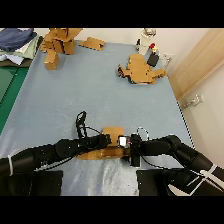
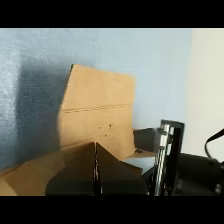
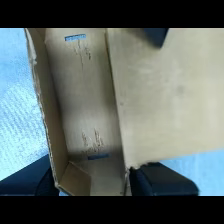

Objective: Fold the box.

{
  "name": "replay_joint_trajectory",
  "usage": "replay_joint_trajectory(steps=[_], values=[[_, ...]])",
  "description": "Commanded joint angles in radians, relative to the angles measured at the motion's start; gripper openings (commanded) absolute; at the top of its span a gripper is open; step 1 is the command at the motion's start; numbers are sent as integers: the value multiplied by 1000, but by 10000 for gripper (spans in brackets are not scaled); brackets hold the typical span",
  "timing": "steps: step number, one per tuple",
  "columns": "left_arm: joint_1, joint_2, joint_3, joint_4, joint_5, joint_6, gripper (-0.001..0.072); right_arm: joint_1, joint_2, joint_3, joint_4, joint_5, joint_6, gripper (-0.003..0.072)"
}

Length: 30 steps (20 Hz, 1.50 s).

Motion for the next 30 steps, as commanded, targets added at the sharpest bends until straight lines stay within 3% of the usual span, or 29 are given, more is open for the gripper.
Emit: replay_joint_trajectory(steps=[1,11,20,30], values=[[1,-54,18,4,-40,28,11,1,0,-1,0,0,0,496],[66,-67,50,6,-57,81,11,1,0,-1,0,0,0,496],[146,-67,50,8,-136,186,10,1,0,-1,0,0,0,496],[164,-110,51,26,-180,185,11,1,0,0,-3,1,0,496]])
